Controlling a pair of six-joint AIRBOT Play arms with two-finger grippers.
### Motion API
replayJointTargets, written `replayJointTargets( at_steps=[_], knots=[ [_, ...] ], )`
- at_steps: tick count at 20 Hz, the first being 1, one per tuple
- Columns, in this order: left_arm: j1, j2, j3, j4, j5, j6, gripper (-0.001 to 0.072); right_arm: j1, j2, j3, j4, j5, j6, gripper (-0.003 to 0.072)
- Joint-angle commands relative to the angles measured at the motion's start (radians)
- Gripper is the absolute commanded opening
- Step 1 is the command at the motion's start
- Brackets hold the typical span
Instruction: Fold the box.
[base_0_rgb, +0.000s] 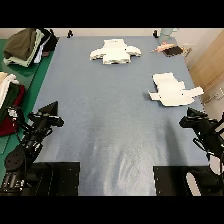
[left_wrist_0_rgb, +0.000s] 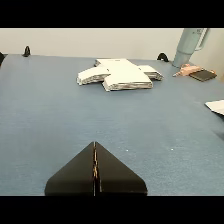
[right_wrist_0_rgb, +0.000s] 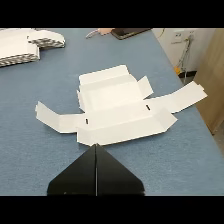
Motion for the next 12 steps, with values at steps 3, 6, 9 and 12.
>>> replayJointTargets(
  at_steps=[3,6,9,12],
  knots=[
    [0.0,0.0,-0.002,0.003,0.0,0.0,0.0017,0.0,0.0,-0.002,0.0,0.006,0.0,0.0003],
    [0.0,0.0,-0.002,0.003,0.0,0.0,0.0017,0.0,0.0,-0.002,0.0,0.006,0.0,0.0003],
    [0.0,0.0,-0.002,0.003,0.0,0.0,0.0017,0.0,0.0,-0.002,0.0,0.005,0.0,0.0004],
    [0.0,0.0,-0.002,0.003,0.0,0.0,0.0017,0.0,0.0,-0.001,-0.111,-0.031,-0.001,0.0003]
  ],
)
